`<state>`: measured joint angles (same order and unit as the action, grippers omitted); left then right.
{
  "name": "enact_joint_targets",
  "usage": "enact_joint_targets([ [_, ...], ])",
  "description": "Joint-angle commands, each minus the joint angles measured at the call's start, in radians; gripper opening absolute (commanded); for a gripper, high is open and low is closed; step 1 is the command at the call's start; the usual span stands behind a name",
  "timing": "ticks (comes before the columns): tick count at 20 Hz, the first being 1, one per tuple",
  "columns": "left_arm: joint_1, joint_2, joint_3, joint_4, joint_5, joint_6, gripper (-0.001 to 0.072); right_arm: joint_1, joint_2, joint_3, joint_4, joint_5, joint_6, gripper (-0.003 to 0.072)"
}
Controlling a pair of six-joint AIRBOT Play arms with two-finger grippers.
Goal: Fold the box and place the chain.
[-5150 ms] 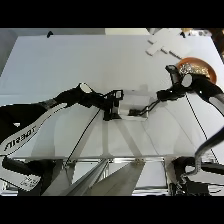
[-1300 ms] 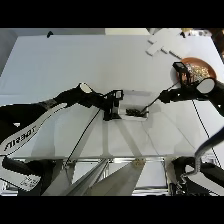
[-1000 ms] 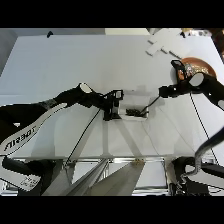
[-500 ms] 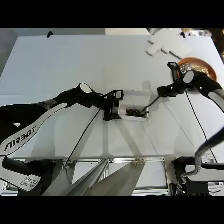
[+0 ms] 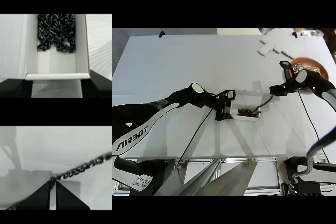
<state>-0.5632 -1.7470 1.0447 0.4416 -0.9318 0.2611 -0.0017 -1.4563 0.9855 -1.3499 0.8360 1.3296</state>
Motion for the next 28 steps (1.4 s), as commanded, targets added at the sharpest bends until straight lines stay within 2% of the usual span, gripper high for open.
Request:
enact_joint_targets([
  [1,0.001,0.001,0.000,0.000,0.000,0.000,0.0133,-0.002,0.124,-0.001,-0.004,0.105,-0.031,0.0012],
  [6,0.001,0.001,0.000,0.000,0.000,0.000,0.0133,0.014,0.332,-0.023,0.135,0.247,-0.093,0.0012],
  [11,0.001,0.001,0.000,0.000,0.000,0.000,0.0133,0.138,0.497,-0.108,0.210,0.310,-0.108,0.0013],
  [13,0.001,0.001,0.000,0.000,0.000,0.000,0.0133,0.206,0.547,-0.142,0.248,0.303,-0.121,0.0013],
  [19,0.001,0.001,0.000,0.000,0.000,0.000,0.0133,0.338,0.612,-0.147,0.445,0.220,-0.136,0.0013],
  [25,0.001,0.001,0.000,0.000,0.000,0.000,0.0133,0.414,0.608,-0.148,0.451,0.129,-0.136,0.0014],
  [28,0.001,0.001,0.000,0.000,0.000,0.000,0.0133,0.414,0.607,-0.150,0.381,0.084,-0.133,0.0014],
])
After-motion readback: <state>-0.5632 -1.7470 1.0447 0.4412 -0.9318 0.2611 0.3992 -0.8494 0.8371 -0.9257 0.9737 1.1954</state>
